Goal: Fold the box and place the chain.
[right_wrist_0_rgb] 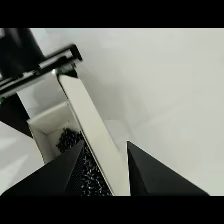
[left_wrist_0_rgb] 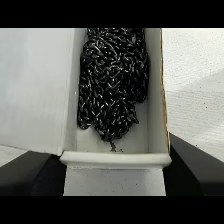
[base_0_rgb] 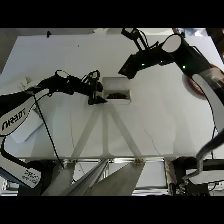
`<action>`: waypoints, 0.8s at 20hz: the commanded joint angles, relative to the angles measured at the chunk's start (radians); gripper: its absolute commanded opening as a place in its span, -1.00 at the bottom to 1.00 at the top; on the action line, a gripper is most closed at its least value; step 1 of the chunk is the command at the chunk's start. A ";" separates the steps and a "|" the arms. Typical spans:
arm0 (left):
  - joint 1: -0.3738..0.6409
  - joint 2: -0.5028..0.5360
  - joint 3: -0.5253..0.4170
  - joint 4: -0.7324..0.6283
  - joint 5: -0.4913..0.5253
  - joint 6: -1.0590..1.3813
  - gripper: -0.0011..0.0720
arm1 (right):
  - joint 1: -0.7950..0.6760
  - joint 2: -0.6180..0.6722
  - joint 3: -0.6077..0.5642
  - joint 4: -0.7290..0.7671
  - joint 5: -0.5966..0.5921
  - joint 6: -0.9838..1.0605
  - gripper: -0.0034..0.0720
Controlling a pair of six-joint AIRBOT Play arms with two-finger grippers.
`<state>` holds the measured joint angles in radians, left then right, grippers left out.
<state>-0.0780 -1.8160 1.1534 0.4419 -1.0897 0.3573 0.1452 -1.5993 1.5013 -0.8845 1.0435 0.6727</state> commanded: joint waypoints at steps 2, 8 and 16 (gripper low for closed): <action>0.000 0.000 0.000 0.000 0.000 0.000 0.07 | -0.018 -0.144 0.059 0.007 0.187 -0.001 0.18; 0.000 0.000 0.000 0.000 0.000 0.000 0.07 | -0.005 -0.157 0.059 0.009 0.249 -0.134 0.18; 0.000 0.000 0.000 0.000 0.000 0.000 0.07 | 0.003 -0.093 0.059 0.098 0.396 -0.151 0.28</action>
